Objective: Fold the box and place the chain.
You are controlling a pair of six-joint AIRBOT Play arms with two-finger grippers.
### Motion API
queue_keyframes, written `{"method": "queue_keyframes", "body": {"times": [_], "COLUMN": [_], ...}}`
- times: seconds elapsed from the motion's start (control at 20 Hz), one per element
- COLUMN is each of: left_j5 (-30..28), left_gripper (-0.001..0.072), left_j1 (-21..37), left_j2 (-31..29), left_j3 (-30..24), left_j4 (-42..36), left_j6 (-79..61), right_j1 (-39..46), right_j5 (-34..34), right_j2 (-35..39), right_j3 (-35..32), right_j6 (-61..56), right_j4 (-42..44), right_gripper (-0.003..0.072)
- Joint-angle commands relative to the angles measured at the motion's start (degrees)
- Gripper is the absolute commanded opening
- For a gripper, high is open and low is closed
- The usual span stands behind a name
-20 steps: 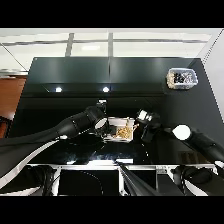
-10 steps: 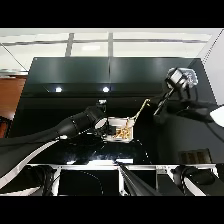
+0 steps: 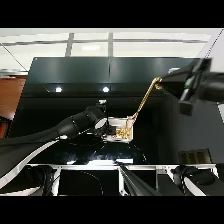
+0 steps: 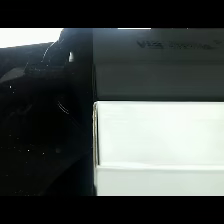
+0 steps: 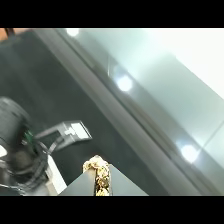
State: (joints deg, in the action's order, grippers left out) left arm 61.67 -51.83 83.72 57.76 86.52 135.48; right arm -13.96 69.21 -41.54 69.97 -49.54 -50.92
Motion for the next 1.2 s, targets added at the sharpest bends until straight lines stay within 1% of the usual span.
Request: {"method": "queue_keyframes", "body": {"times": [0.0, 0.1, 0.3, 0.4, 0.6, 0.75, 0.9, 1.1, 1.15], "left_j5": [-0.07, -0.04, -0.04, -0.07, -0.09, -0.07, -0.07, -0.07, -0.07], "left_gripper": [0.003, 0.003, 0.003, 0.003, 0.003, 0.003, 0.003, 0.003, 0.003], "left_j1": [0.0, 0.02, 0.0, 0.02, 0.02, 0.02, 0.02, 0.02, 0.0], "left_j2": [-0.02, -0.02, -0.02, -0.02, -0.02, -0.02, -0.02, -0.02, -0.02], "left_j3": [0.02, 0.02, 0.02, 0.02, 0.02, 0.02, 0.02, 0.02, 0.02], "left_j4": [-0.02, -0.02, -0.02, -0.04, -0.04, -0.09, -0.11, -0.2, -0.22], "left_j6": [-0.02, -0.02, -0.02, 0.0, 0.0, 0.0, 0.0, 0.0, 0.0], "right_j1": [0.02, 0.02, -0.04, -0.11, -0.11, -0.55, -1.53, -4.04, -4.48], "right_j5": [5.01, 6.14, 7.98, 9.81, 10.03, 9.2, 4.72, -0.81, -1.9], "right_j2": [0.0, 0.02, -0.28, -0.85, -1.75, -3.04, -4.17, -4.9, -4.96], "right_j3": [6.47, 7.43, 7.41, 5.64, -3.45, -12.26, -20.48, -26.69, -27.69], "right_j6": [-2.36, -2.34, -2.36, -2.8, -3.02, -2.95, -2.75, -2.78, -2.8], "right_j4": [2.73, 6.08, 9.92, 11.8, 13.11, 14.71, 14.75, 14.71, 14.71], "right_gripper": [0.0047, 0.0047, 0.0047, 0.0047, 0.0047, 0.0047, 0.0047, 0.0048, 0.0065]}}
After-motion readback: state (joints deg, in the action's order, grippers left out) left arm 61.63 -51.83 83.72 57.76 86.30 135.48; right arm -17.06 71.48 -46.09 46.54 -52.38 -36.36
